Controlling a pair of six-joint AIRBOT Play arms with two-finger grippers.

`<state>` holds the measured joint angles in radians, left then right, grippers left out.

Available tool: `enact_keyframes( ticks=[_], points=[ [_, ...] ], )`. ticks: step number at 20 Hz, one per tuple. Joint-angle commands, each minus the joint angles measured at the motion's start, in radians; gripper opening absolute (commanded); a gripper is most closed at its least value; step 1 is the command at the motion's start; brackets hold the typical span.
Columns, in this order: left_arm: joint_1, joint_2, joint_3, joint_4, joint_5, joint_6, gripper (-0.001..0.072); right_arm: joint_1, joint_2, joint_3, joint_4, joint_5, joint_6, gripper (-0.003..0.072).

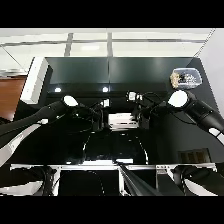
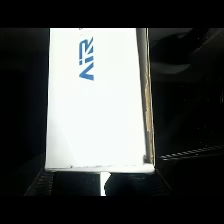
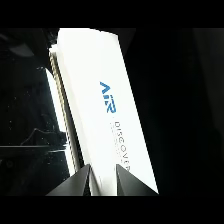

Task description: Fold the box and place the chain.

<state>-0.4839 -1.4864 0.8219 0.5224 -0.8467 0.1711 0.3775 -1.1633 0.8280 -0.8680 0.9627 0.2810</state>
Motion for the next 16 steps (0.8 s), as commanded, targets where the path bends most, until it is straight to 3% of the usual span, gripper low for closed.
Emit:
enact_keyframes(
  ticks=[1,9,11,16],
  points=[
    [-0.001,0.000,0.000,0.000,0.001,0.000,0.0499,0.001,-0.001,-0.002,0.000,0.007,0.001,0.0180],
    [-0.001,0.000,0.000,0.000,0.001,0.000,0.0499,0.001,-0.001,-0.002,0.000,0.044,0.004,0.0184],
    [-0.001,0.000,0.000,0.000,0.001,0.000,0.0499,0.001,-0.001,-0.002,0.000,0.040,0.025,0.0278],
    [-0.001,0.000,0.000,0.000,0.000,0.000,0.0499,0.001,-0.001,-0.018,0.002,0.038,0.027,0.0284]
  ],
)
